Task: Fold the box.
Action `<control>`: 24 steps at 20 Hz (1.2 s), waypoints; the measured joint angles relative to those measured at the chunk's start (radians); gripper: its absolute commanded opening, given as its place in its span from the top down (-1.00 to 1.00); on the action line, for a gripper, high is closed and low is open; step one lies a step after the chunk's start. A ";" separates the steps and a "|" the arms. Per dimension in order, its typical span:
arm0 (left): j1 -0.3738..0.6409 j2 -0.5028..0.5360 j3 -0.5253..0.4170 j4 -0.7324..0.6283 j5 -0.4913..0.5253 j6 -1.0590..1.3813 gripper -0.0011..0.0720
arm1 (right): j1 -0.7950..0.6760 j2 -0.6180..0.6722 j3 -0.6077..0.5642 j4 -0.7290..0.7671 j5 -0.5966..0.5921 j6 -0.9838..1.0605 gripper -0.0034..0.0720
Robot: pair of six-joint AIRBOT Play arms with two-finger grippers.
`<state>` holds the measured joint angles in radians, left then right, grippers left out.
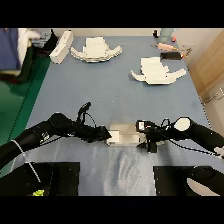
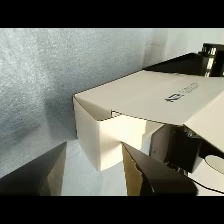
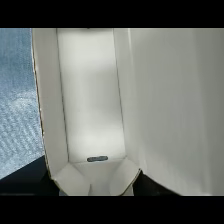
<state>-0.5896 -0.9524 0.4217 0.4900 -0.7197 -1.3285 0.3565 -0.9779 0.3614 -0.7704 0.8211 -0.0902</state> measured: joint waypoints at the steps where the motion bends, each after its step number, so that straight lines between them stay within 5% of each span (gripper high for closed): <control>1: -0.001 0.000 0.000 -0.002 0.002 0.001 -0.47 | 0.000 0.000 0.000 0.000 0.000 0.000 -0.44; 6: -0.002 0.000 0.000 -0.005 0.024 0.004 -0.46 | 0.000 0.000 0.000 0.000 0.000 0.000 -0.44; 11: -0.032 -0.001 0.005 0.024 0.055 -0.042 -0.14 | 0.000 0.000 0.000 0.000 0.000 0.000 -0.44; 24: -0.299 -0.070 0.177 0.583 0.047 -0.718 -0.14 | 0.000 0.000 0.000 0.000 0.000 0.000 -0.44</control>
<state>-0.8890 -1.0222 0.5987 1.0725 -0.6727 -2.0468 0.3565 -0.9775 0.3614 -0.7700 0.8211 -0.0902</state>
